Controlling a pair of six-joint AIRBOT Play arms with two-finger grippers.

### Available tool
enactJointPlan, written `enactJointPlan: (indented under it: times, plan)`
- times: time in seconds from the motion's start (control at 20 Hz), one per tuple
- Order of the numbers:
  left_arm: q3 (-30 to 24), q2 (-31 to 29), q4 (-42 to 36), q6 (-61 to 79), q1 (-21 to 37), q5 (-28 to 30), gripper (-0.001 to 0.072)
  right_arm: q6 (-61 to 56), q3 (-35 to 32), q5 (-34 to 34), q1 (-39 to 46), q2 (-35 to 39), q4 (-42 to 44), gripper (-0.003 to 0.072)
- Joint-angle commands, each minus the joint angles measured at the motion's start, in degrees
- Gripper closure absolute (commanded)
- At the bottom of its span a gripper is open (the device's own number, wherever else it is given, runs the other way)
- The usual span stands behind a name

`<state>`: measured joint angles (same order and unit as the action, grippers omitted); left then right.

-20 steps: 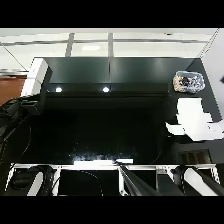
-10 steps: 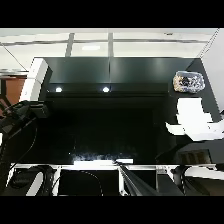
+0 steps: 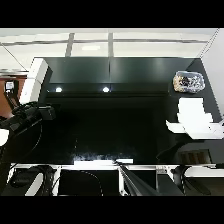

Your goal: Fold the box and place the chain.

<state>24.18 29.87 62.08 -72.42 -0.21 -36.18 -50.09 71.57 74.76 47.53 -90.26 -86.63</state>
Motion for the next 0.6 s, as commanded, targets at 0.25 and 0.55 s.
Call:
enactJointPlan:
  times: [0.25, 0.55]
  plan:
    - [0.0, 0.24, -1.46, 0.0, -0.17, -0.57, 0.0005, 1.14, -3.76, 9.73, -1.75, 5.38, 23.23, 0.0674]
    - [-0.02, 0.26, -4.74, 0.02, -0.2, -2.1, 0.0005, 1.73, -17.75, 11.02, -10.32, 16.06, 42.23, 0.0674]
